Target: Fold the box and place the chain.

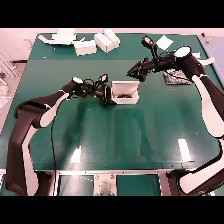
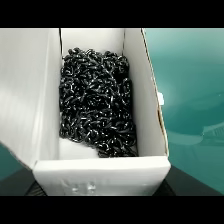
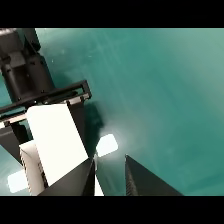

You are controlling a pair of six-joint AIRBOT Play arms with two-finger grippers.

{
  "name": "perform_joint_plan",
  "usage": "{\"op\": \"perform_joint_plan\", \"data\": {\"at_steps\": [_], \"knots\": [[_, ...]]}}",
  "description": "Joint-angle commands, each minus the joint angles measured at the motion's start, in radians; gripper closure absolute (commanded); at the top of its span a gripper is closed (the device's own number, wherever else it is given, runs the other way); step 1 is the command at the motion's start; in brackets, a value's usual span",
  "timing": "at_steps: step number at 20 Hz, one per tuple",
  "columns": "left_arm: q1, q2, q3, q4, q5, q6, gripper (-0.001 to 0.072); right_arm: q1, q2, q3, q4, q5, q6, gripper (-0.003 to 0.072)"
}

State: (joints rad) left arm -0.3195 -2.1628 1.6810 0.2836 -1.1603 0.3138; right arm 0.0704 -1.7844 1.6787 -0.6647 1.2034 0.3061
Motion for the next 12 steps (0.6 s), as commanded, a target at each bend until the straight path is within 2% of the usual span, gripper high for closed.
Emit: {"op": "perform_joint_plan", "data": {"at_steps": [1,5,7,12], "knots": [[0.0,0.001,0.001,0.0,0.0,0.0,0.0364,0.003,-0.022,0.0,-0.048,0.056,-0.008,0.0443],[0.0,0.001,0.001,0.0,0.0,0.0,0.0364,0.003,-0.031,-0.012,-0.087,0.093,-0.004,0.0442],[0.0,0.001,0.001,0.0,0.0,0.0,0.0364,0.003,-0.031,-0.012,-0.087,0.148,-0.004,0.0377],[0.0,0.001,0.001,0.0,-0.001,0.0,0.0364,0.003,-0.031,-0.012,-0.087,0.16,-0.003,0.0372]]}}
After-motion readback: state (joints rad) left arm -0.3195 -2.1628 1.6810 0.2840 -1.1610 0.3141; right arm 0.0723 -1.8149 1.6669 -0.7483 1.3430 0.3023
